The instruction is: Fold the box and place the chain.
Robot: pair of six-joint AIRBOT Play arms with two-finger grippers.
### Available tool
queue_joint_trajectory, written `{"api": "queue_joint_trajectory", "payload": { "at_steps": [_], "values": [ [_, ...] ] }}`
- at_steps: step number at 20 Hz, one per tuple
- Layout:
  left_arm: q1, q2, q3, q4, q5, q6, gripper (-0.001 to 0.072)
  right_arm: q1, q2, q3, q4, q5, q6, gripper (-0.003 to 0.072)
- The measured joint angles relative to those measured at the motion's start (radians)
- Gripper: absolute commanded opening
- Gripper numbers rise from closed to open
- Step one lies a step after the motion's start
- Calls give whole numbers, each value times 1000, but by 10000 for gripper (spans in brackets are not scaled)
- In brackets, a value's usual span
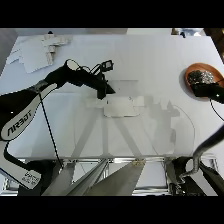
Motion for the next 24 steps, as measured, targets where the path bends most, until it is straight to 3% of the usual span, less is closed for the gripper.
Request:
{"api": "queue_joint_trajectory", "payload": {
  "at_steps": [7,24],
  "values": [
    [0,-53,-2,-105,10,156,8,0,0,0,0,8,3,397],
    [-2,-68,-2,-15,13,186,8,0,0,0,0,23,3,397]
  ]
}}
